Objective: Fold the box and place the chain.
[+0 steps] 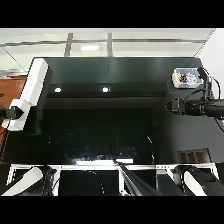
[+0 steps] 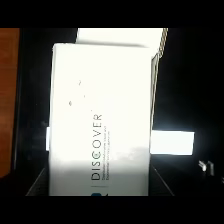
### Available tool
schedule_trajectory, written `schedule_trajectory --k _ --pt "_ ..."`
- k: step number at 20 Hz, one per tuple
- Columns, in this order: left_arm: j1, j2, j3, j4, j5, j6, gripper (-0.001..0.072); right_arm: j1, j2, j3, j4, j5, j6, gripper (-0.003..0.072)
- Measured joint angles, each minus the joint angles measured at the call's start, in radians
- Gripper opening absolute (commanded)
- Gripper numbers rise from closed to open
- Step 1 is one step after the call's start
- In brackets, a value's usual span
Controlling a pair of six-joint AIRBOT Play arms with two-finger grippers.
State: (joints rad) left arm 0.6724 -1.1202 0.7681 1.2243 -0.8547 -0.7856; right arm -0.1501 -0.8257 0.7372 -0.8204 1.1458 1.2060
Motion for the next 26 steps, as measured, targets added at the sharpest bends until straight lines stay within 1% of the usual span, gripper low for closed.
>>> schedule_trajectory --k 4,5,6,7,9,11,14,15,16,17,18,20,22,23,26 --pt "0.001 -0.043 -0.003 -0.074 0.018 0.039 0.0353 0.009 0.000 0.000 0.000 -0.005 0.013 0.0013" --pt "0.002 -0.050 -0.003 -0.084 0.019 0.044 0.0391 0.010 0.000 0.000 0.000 -0.005 0.014 0.0013" --pt "0.000 -0.058 -0.003 -0.092 0.021 0.047 0.0581 0.010 0.000 0.000 0.000 -0.005 0.014 0.0013" --pt "-0.003 -0.062 -0.003 -0.097 0.024 0.051 0.0716 0.011 0.000 0.000 0.000 -0.007 0.015 0.0013" --pt "-0.014 -0.067 0.003 -0.106 0.032 0.055 0.0714 0.012 0.000 0.000 0.000 -0.011 0.018 0.0013" --pt "-0.036 -0.063 0.033 -0.109 0.032 0.057 0.0714 0.024 -0.001 0.000 -0.001 -0.029 0.018 0.0014" --pt "-0.092 -0.037 0.116 -0.112 0.022 0.057 0.0708 0.096 -0.009 0.000 -0.001 -0.121 0.018 0.0014" --pt "-0.117 -0.024 0.151 -0.115 0.015 0.052 0.0679 0.128 -0.016 0.001 0.000 -0.161 0.018 0.0014" --pt "-0.142 -0.010 0.182 -0.114 0.004 0.037 0.0479 0.162 -0.024 0.004 -0.002 -0.201 0.018 0.0013" --pt "-0.170 0.006 0.214 -0.114 -0.008 0.006 0.0132 0.191 -0.035 0.009 -0.010 -0.238 0.018 0.0013" --pt "-0.196 0.024 0.239 -0.116 -0.024 -0.028 0.0029 0.219 -0.045 0.013 -0.025 -0.272 0.017 0.0013" --pt "-0.256 0.068 0.262 -0.121 -0.070 -0.092 0.0027 0.255 -0.061 0.019 -0.087 -0.325 0.017 0.0013" --pt "-0.331 0.126 0.233 -0.143 -0.091 -0.136 0.0027 0.273 -0.069 0.023 -0.184 -0.367 0.017 0.0013" --pt "-0.375 0.160 0.198 -0.149 -0.087 -0.152 0.0028 0.278 -0.071 0.023 -0.239 -0.380 0.017 0.0013" --pt "-0.496 0.254 0.061 -0.149 -0.005 -0.183 0.0030 0.287 -0.075 0.005 -0.393 -0.420 0.016 0.0014"
